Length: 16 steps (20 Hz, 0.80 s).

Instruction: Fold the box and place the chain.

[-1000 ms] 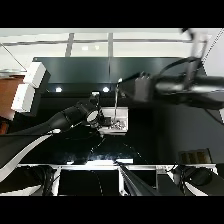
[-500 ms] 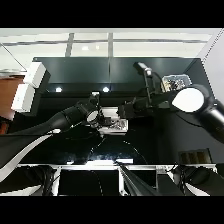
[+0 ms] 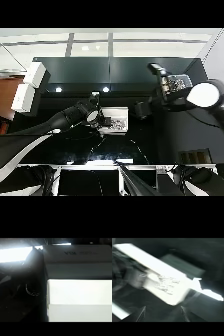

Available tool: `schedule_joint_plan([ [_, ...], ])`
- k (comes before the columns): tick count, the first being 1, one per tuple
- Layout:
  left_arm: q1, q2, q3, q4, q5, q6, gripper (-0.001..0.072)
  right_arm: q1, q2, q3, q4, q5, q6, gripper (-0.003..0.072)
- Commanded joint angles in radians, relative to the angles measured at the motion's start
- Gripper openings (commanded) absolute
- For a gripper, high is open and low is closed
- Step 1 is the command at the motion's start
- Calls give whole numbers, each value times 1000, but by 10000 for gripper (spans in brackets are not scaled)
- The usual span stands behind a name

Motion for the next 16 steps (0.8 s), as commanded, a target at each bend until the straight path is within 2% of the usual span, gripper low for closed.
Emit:
schedule_joint_plan([
  [1, 0, 0, 1, 0, 0, 0, 29, -92, 85, 0, -181, 115, -3, 507],
  [5, 0, 13, 2, 0, -3, 0, 42, -126, 118, -3, -188, 141, 3, 507],
  [6, 1, 22, 3, 3, -5, 0, 132, -126, 117, -3, -188, 150, 5, 506],
  [7, 2, 31, 9, 6, -9, 0, 281, -126, 118, -3, -188, 153, 5, 507],
  [8, 2, 38, 18, 9, -19, 0, 366, -126, 117, -3, -188, 154, 5, 507],
  [9, 2, 42, 31, 14, -35, 0, 418, -126, 117, -3, -189, 153, 5, 507],
  [11, 2, 52, 60, 16, -73, 19, 429, -126, 117, -3, -189, 154, 8, 507],
  [13, 2, 72, 95, 8, -111, 137, 429, -127, 117, -3, -190, 157, 8, 507],
  [16, 2, 142, 123, 10, -248, 399, 424, -127, 117, -3, -218, 164, 8, 507],
])
